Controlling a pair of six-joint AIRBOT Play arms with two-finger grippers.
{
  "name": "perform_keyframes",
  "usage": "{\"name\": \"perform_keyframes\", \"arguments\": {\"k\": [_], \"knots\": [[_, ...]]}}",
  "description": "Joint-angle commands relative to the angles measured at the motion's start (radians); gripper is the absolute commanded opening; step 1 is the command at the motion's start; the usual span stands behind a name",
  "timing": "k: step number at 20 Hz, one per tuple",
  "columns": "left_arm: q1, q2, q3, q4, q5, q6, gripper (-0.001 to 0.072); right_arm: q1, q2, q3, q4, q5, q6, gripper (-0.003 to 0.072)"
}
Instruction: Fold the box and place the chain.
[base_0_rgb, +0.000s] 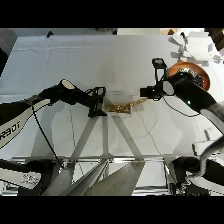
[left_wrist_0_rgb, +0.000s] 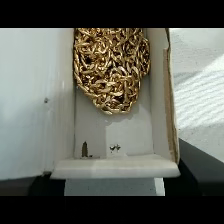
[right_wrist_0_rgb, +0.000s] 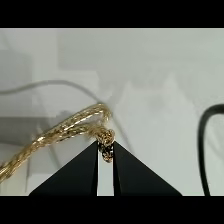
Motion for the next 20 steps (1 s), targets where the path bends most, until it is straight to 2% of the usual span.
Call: {"name": "perform_keyframes", "arguments": {"k": [1,4,8,20], "knots": [[0.000,0.000,0.000,0.002,0.000,0.000,0.0141,0.122,0.084,0.008,-0.003,0.045,-0.009,0.0007],[0.000,0.000,0.000,0.002,0.000,0.000,0.0141,0.238,0.089,0.064,-0.003,0.094,-0.009,0.0007],[0.000,0.000,0.000,0.003,0.000,0.000,0.0141,0.350,0.088,0.148,-0.002,0.077,-0.008,0.0007],[0.000,0.000,0.000,0.003,0.000,0.000,0.0141,0.383,0.061,0.170,0.043,-0.264,-0.010,0.0007]]}}
